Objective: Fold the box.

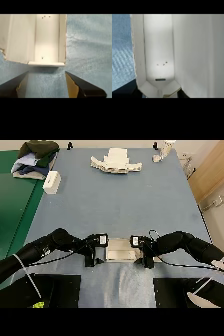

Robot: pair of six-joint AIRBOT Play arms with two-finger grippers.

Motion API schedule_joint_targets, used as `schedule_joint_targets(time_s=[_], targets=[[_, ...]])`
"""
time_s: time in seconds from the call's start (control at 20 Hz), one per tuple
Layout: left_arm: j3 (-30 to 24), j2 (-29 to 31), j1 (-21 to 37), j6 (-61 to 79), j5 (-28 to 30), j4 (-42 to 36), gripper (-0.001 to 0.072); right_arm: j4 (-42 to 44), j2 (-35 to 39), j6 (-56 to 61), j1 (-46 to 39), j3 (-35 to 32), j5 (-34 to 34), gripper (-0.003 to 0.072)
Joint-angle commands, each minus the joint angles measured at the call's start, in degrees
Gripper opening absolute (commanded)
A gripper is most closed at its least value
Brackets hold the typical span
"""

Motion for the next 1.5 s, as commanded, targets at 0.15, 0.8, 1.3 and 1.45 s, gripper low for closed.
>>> schedule_joint_targets(time_s=[0.15, 0.8, 1.3, 1.45], targets=[[-0.24, -2.80, -1.70, 8.68, 2.89, -6.75, 0.0716, 0.00, 0.00, 0.00, 0.00, -0.02, 0.02, 0.0508], [0.04, -8.57, -5.38, 6.91, 7.04, -8.37, 0.0715, 0.02, 0.00, 0.00, 0.00, -0.02, 0.00, 0.0508], [0.04, -8.59, -5.64, 6.67, 6.97, -8.11, 0.0523, 0.02, 0.00, 0.02, 0.00, -0.02, 0.00, 0.0508], [0.04, -8.57, -5.62, 6.62, 6.95, -8.13, 0.0523, 0.02, 0.00, 0.00, 0.00, -0.02, 0.02, 0.0508]])
